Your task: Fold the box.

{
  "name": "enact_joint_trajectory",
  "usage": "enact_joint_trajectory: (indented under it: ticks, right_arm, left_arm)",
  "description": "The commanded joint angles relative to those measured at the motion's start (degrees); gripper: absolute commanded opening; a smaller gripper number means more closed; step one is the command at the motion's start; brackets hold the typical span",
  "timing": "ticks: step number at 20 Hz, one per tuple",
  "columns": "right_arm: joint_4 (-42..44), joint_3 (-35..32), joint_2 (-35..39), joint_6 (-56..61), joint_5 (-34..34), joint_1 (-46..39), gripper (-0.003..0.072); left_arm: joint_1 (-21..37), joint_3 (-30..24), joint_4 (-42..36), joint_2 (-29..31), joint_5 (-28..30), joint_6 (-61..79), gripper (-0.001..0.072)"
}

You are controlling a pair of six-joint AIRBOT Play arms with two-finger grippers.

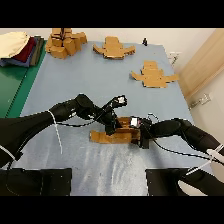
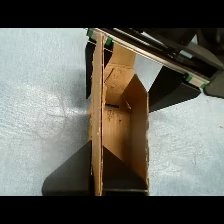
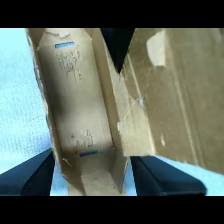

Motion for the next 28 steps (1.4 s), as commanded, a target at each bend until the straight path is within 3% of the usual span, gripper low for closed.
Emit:
enact_joint_trajectory:
  ticks: [1,12,28]
  right_arm:
    - [0.7,0.0,-1.1,-1.8,1.5,0.0,0.0720]
    - [2.4,0.0,-3.8,-3.5,0.8,1.4,0.0714]
    - [1.5,0.0,-1.4,-1.3,0.4,0.4,0.0714]
  left_arm:
    - [0.0,0.0,0.0,0.0,-0.1,0.0,0.0014]
    - [0.0,0.0,0.0,0.0,-0.1,0.0,0.0014]
    - [0.0,0.0,0.0,0.0,-0.1,0.0,0.0014]
